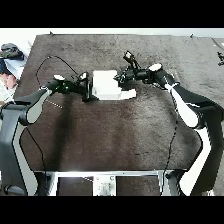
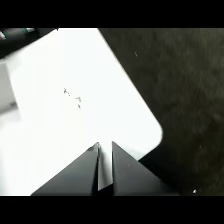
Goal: Fold the box and place the chain.
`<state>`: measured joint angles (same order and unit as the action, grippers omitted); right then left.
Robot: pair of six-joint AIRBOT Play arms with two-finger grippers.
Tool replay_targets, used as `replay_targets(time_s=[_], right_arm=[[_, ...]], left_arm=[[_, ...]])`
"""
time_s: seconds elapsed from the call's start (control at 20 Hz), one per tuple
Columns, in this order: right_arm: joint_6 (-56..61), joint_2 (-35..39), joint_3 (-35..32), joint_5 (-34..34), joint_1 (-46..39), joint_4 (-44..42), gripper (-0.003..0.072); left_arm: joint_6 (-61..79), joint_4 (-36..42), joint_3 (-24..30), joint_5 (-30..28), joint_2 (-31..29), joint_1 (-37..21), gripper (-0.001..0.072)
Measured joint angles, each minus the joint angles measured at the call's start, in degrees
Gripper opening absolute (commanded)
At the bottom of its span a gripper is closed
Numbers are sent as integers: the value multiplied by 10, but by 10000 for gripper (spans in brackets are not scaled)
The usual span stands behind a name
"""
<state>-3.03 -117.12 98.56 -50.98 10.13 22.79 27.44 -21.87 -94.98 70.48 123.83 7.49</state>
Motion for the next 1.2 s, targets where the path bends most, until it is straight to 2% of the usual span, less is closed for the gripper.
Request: replay_targets(time_s=[0.5,0.65,0.7,0.85,0.95,1.05,1.2], right_arm=[[-3,-22,1,-9,0,41,92],[-4,3,0,-2,-1,54,95],[-4,19,0,-2,-3,58,121],[-4,68,1,-33,-13,90,125],[-2,95,1,-73,-20,125,698],[6,110,0,-112,-21,178,700],[21,120,-11,-127,-18,255,699]], left_arm=[[0,0,0,0,0,0,418],[0,0,0,0,0,0,418],[0,0,0,0,0,0,418],[0,0,0,0,0,0,418],[0,0,0,0,0,0,418],[0,0,0,0,0,0,418],[0,0,0,0,0,0,418]])
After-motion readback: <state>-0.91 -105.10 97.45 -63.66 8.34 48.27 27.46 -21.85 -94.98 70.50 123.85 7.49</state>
